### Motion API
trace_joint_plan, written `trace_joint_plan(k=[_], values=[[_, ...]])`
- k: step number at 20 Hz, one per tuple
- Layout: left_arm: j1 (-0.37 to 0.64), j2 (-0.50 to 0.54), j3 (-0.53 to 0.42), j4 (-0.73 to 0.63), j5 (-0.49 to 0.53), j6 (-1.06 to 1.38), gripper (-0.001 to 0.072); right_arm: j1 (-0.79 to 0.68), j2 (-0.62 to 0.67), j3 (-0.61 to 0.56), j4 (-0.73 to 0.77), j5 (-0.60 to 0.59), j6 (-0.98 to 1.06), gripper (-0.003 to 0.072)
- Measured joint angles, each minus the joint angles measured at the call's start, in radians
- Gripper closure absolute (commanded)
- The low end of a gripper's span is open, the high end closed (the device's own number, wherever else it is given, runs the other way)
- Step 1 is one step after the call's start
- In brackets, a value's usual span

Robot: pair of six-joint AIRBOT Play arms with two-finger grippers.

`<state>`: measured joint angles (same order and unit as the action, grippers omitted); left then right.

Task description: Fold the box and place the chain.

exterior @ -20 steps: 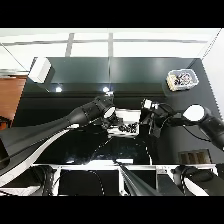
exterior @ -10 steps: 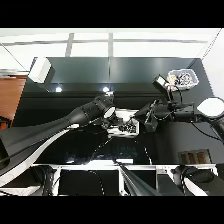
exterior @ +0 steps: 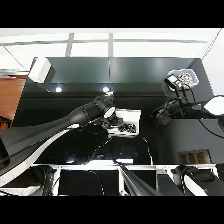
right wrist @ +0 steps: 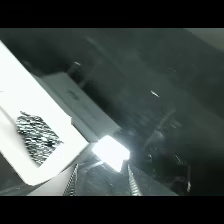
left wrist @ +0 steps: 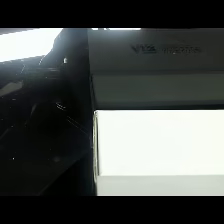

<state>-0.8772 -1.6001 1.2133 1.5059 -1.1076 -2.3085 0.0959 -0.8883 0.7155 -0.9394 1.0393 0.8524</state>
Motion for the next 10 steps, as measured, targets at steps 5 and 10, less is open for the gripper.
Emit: trace_joint_plan(k=[5, 10], values=[[0.004, 0.003, 0.003, -0.004, -0.003, -0.01, 0.0676, -0.03, 0.0, 0.0, -0.042, 0.005, 0.029, 0.031], [0.005, 0.052, 0.007, 0.01, 0.005, -0.074, -0.0005, -0.037, 0.0, 0.0, -0.053, 0.012, 0.038, 0.031]])
